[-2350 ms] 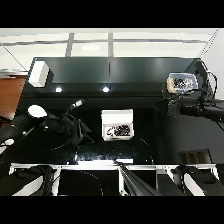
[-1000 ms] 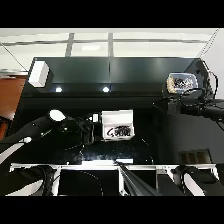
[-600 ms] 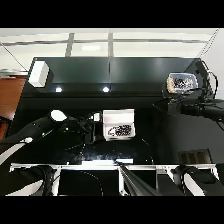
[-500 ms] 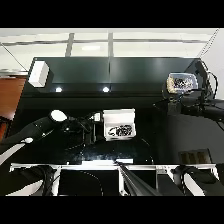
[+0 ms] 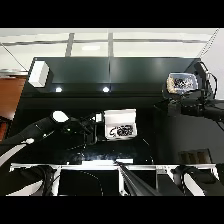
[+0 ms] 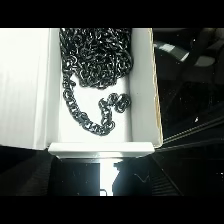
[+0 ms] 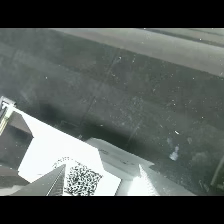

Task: Fold the box and place the chain.

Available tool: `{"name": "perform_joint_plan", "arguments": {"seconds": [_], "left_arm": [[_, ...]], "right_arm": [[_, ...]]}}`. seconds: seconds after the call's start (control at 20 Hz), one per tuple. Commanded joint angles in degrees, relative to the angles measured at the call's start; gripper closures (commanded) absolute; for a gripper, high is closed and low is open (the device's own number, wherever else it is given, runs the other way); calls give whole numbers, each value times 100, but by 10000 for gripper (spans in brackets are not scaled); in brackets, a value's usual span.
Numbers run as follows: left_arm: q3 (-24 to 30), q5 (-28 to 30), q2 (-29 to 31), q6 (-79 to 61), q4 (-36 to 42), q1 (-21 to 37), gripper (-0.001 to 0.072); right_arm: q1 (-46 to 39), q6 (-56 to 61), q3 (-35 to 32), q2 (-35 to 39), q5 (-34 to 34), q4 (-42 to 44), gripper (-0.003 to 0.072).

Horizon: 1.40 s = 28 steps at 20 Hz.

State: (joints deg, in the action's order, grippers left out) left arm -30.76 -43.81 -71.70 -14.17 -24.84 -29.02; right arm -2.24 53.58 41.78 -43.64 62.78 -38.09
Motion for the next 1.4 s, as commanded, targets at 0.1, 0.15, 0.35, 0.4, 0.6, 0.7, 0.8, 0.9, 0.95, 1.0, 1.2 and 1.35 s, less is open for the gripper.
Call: {"name": "perform_joint_plan", "arguments": {"seconds": [0.1, 0.15, 0.35, 0.4, 0.6, 0.7, 0.8, 0.9, 0.95, 1.0, 1.2, 1.35], "left_arm": [[-7, 33, -2, 7, -2, -22, 10], [-7, 37, -2, 7, -4, -33, 11], [-7, 260, -2, 173, -17, -96, 11], [-11, 299, -2, 245, -13, -94, 10], [-17, 234, -2, 398, 0, -92, 10], [-76, 149, 0, 396, -17, -92, 10], [-151, 131, -2, 393, -20, -92, 10], [-173, 133, -2, 393, -22, -92, 10], [-173, 129, -11, 393, -24, -94, 10], [-173, 133, -26, 391, -22, -96, 10], [-173, 131, -105, 306, -15, -101, 11], [-205, 61, -177, 236, -59, -173, 12]], "right_arm": [[0, 2, 2, 2, 0, -9, 141], [0, 2, 2, 2, 0, -9, 141], [0, 4, 2, 2, 0, -9, 141], [0, 4, 2, 2, 0, -9, 141], [0, 24, 2, 2, 13, -7, 141], [0, 24, 2, 2, 15, -7, 141], [0, 24, 2, 2, 15, -7, 141], [0, 24, 2, 2, 17, -7, 141], [0, 24, 2, 2, 20, -7, 141], [0, 24, 2, 2, 17, -7, 141], [0, 24, 2, 2, 20, -7, 141], [0, 24, 2, 2, 22, -4, 141]]}}
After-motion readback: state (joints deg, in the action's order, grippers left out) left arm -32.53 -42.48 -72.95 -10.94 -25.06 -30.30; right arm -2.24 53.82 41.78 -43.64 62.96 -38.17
